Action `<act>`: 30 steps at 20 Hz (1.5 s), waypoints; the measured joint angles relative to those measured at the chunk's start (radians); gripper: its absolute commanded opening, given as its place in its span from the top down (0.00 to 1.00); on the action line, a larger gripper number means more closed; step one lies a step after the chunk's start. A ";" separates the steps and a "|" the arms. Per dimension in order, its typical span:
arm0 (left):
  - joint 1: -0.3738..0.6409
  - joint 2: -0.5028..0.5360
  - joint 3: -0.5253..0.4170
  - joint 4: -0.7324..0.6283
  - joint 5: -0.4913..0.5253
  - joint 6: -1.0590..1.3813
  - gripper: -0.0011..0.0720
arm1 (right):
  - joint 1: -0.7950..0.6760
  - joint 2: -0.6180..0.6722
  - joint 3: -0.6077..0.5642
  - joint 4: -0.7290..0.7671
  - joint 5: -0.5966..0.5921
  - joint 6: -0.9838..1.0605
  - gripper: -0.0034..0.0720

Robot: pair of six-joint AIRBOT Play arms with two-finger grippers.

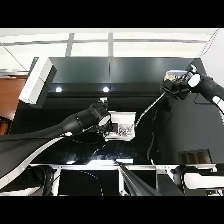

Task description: Fold the box and place the chain.

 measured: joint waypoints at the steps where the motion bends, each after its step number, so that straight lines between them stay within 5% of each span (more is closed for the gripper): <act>1: 0.000 0.000 0.000 0.000 0.000 0.000 0.94 | 0.000 -0.016 0.016 0.006 0.004 0.002 0.89; 8: 0.000 0.000 0.000 0.000 0.000 0.000 0.94 | -0.008 0.006 0.060 0.015 0.117 -0.121 0.95; 17: 0.000 0.000 0.000 0.000 0.000 0.000 0.94 | -0.009 0.494 0.067 -0.057 0.271 -0.359 0.95; 22: 0.000 0.000 0.000 0.000 0.000 0.000 0.94 | -0.009 0.701 0.068 0.063 0.441 -0.441 0.95; 30: 0.000 0.000 0.000 0.000 0.000 0.000 0.94 | 0.159 0.784 -0.002 0.314 0.655 -0.516 0.95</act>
